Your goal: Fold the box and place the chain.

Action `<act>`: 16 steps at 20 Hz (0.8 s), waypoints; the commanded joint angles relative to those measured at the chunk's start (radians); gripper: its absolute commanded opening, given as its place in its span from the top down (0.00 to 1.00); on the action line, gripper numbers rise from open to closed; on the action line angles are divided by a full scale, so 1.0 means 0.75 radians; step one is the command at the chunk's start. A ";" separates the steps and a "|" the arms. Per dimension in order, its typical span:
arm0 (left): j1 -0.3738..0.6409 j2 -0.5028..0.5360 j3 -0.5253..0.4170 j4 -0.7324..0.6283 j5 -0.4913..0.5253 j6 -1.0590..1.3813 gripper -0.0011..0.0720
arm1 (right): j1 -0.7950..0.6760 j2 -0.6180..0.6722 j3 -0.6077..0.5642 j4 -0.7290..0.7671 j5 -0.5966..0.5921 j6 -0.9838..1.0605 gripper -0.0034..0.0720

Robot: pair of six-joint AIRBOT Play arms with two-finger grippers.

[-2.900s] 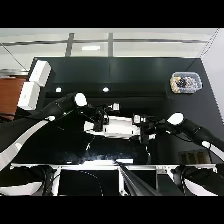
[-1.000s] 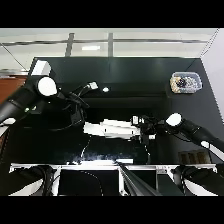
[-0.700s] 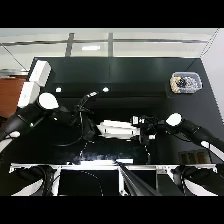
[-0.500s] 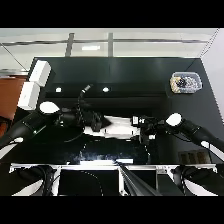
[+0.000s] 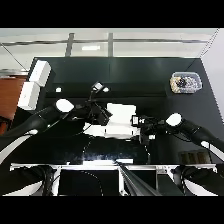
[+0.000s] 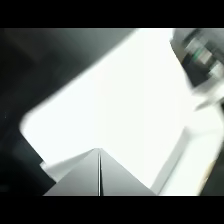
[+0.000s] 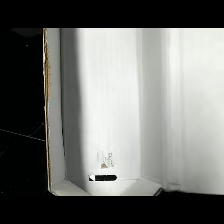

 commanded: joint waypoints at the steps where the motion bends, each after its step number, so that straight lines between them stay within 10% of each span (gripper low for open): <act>1: -0.018 -0.119 0.119 0.358 -0.144 -0.261 0.95 | 0.001 0.000 0.000 0.001 -0.004 0.001 0.33; 10: 0.004 -0.163 0.304 0.533 -0.331 -0.251 0.95 | 0.001 0.000 0.000 0.002 -0.004 0.001 0.33; 14: 0.079 0.032 0.288 0.912 -0.361 -0.602 0.95 | 0.001 0.001 0.000 0.002 -0.004 0.001 0.33; 16: 0.161 0.149 0.183 0.809 -0.355 -0.531 0.95 | 0.001 0.001 0.000 0.003 -0.005 0.001 0.33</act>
